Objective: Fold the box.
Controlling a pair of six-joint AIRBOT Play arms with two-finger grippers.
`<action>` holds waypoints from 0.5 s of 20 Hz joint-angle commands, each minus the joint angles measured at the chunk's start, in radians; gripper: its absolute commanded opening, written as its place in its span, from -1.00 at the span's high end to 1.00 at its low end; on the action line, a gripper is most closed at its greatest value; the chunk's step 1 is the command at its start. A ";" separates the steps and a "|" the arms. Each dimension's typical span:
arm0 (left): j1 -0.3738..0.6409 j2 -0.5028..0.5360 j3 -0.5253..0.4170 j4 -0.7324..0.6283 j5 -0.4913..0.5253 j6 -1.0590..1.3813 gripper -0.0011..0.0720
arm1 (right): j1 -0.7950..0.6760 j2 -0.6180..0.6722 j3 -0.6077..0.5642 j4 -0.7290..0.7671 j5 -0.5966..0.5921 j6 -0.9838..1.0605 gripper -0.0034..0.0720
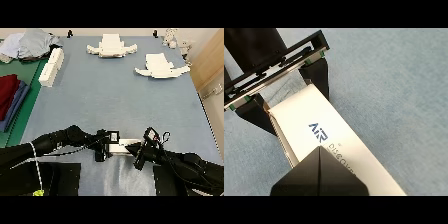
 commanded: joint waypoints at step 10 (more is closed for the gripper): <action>0.000 0.001 0.000 0.000 0.000 0.000 -0.29 | -0.066 -0.050 0.260 -0.117 -0.196 0.006 0.90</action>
